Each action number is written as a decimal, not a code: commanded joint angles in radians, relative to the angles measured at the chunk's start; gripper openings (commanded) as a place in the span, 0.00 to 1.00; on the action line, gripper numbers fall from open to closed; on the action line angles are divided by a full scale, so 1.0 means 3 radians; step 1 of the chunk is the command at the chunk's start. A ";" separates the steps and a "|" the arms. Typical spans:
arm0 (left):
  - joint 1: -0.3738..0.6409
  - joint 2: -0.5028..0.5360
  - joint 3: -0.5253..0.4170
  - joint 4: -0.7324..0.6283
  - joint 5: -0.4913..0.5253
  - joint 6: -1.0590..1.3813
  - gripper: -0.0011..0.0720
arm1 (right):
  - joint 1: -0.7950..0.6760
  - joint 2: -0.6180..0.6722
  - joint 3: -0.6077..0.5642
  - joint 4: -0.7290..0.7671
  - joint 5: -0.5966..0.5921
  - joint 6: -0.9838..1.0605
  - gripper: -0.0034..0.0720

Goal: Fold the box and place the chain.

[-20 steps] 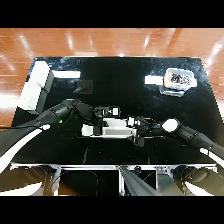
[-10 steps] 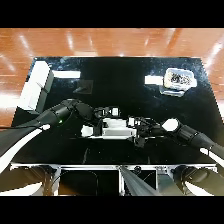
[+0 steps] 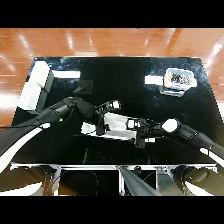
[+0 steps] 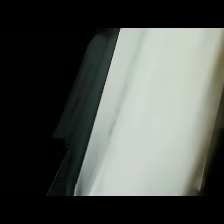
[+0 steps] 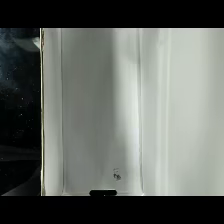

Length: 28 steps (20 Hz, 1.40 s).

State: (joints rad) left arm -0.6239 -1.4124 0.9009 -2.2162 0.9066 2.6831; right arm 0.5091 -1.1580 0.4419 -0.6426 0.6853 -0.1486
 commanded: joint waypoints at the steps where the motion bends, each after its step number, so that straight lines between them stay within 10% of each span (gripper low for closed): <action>1: 0.0000 0.0004 0.0188 0.0006 0.0251 -0.0244 0.68 | -0.0001 -0.0003 -0.0001 -0.0042 -0.0029 -0.0005 0.76; 12: 0.0008 0.0112 0.0284 0.1096 0.1343 -0.0978 0.68 | -0.0001 -0.0003 -0.0001 -0.0039 -0.0042 -0.0003 0.76; 23: 0.0385 0.0696 0.0230 0.1054 0.1429 -0.1217 0.68 | -0.0001 -0.0001 0.0000 -0.0018 -0.0025 -0.0004 0.76; 28: 0.0587 0.1097 -0.0252 0.0687 0.1366 -0.1581 0.68 | -0.0008 -0.0001 0.0001 -0.0249 0.0009 -0.0094 0.76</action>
State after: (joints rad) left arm -0.4789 -1.1469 0.9012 -1.9465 1.3293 2.2921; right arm 0.5087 -1.1580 0.4419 -0.6765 0.6781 -0.1547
